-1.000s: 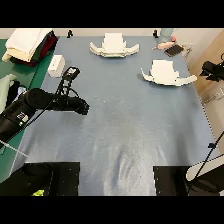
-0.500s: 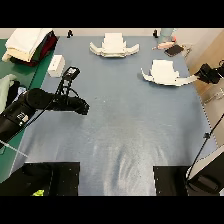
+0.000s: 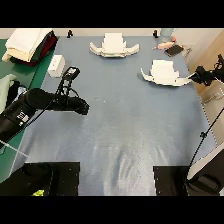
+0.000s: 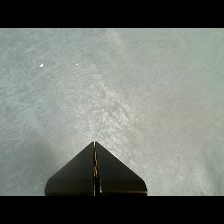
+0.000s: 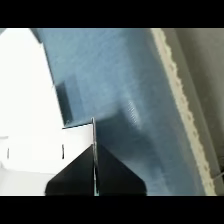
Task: Fold the box.
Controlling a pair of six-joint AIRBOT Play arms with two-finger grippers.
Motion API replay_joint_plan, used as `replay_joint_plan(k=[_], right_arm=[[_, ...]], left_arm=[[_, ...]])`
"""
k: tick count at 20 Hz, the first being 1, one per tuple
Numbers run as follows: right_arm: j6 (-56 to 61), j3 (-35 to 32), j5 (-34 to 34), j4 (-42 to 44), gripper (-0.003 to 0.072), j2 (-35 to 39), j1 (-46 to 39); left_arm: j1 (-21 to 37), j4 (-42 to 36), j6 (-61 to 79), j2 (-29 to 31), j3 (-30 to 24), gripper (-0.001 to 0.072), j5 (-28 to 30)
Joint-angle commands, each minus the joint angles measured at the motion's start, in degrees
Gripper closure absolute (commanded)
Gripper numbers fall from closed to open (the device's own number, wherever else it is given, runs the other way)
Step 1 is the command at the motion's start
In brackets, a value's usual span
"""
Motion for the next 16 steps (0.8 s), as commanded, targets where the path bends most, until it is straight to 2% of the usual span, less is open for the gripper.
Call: replay_joint_plan(k=[1, 6, 10, 13, 16], right_arm=[[-1.3, 0.1, 8.0, 1.8, 0.0683, 0.1, 0.0], [-1.7, -0.5, 14.6, 6.6, 0.0685, 2.7, 1.4], [-3.3, -5.6, 15.6, 6.2, 0.0686, 8.0, 4.8], [-5.9, -14.9, 13.5, 6.1, 0.0687, 14.6, 7.8], [-8.3, -30.5, 5.7, 5.9, 0.0687, 25.1, 10.0]], left_arm=[[0.0, 0.0, 0.0, 0.0, 0.0, 0.0696, 0.0], [0.0, 0.0, 0.0, 0.0, 0.0, 0.0696, 0.0], [0.0, 0.0, 0.0, 0.0, 0.0, 0.0696, 0.0], [0.0, 0.0, 0.0, 0.0, 0.0, 0.0696, 0.0], [0.0, 0.0, 0.0, 0.0, 0.0, 0.0696, 0.1]])
